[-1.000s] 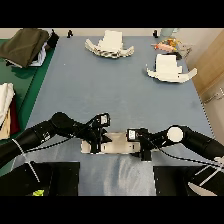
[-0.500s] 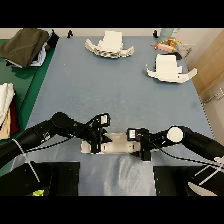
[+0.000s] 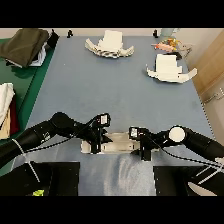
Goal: Fold the box.
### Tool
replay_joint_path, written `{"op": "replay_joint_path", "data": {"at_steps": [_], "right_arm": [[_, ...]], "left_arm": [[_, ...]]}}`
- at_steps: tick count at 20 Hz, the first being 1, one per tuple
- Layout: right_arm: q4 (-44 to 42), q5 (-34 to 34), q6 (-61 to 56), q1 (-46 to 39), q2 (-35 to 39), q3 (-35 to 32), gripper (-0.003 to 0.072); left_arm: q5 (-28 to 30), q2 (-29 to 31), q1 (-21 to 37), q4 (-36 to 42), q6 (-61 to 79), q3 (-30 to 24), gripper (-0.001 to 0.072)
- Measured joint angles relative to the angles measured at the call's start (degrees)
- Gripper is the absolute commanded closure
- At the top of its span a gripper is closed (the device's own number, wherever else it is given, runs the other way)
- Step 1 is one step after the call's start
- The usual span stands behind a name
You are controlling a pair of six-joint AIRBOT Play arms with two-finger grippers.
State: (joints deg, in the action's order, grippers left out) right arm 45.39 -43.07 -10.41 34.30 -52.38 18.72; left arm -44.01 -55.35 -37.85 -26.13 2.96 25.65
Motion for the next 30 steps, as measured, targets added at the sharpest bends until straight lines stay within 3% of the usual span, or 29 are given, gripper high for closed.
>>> {"op": "replay_joint_path", "data": {"at_steps": [1,2,3,9,12,13,17,30], "right_arm": [[-0.1,0.0,0.2,0.0,0.0,-0.1,0.0186],[-0.2,0.0,0.4,0.0,0.0,-0.1,0.0081],[-0.4,-0.1,0.5,0.0,0.0,-0.2,0.0048],[-1.3,-0.4,2.8,0.0,-0.1,-0.2,0.0048],[-2.0,-0.3,3.5,0.0,-0.1,-0.6,0.0078],[-2.1,-0.2,3.7,0.0,-0.1,-0.7,0.0164],[-2.4,0.1,4.0,0.0,0.0,-1.0,0.0204],[-1.9,0.1,4.1,0.0,0.0,-1.2,0.0203]], "left_arm": [[0.0,0.0,0.0,0.0,0.0,0.0,0.0694],[0.0,0.0,0.0,0.0,0.0,0.0,0.0695],[0.0,0.0,0.0,0.0,0.0,0.0,0.0695],[0.0,0.0,0.0,0.0,0.0,0.0,0.0695],[0.0,0.0,0.0,0.0,0.0,0.0,0.0694],[0.0,0.0,0.0,0.0,0.0,0.0,0.0694],[-0.1,0.0,0.0,0.0,0.0,0.0,0.0694],[0.0,0.0,0.0,0.0,0.0,0.0,0.0694]]}}
